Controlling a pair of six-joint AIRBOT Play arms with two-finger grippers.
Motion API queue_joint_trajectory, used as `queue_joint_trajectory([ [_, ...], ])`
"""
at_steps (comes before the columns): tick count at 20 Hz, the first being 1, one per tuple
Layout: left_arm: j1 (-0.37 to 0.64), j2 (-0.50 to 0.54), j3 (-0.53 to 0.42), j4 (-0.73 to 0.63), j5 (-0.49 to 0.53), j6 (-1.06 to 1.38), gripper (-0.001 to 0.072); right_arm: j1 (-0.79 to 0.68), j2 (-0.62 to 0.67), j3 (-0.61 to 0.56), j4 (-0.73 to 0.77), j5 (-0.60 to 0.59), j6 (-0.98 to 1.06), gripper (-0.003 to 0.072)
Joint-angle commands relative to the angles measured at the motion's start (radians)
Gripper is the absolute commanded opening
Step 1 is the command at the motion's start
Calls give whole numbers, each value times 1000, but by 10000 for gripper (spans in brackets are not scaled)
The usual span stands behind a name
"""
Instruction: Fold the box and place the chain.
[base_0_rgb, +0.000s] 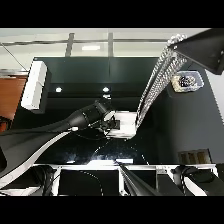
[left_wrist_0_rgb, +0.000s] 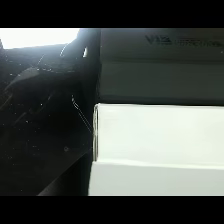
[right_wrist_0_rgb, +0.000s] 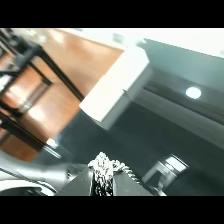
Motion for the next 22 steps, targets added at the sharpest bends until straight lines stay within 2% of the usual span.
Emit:
queue_joint_trajectory([
  [1, 0, -1, 1, 0, 0, 0, 26, 1, -18, 0, 93, -43, -16, 5],
  [11, 0, -1, 1, 0, 0, 0, 26, 34, -37, 3, 159, -193, -72, 5],
  [17, 0, -1, 1, 0, 0, 0, 26, 34, -37, 5, 156, -175, -72, 5],
  [19, 0, -1, 1, 0, 0, 0, 26, 34, -40, 3, 127, -131, -71, 5],
  [22, 0, -1, 1, 0, 0, 0, 26, 45, -42, -66, 114, -79, -67, 5],
])
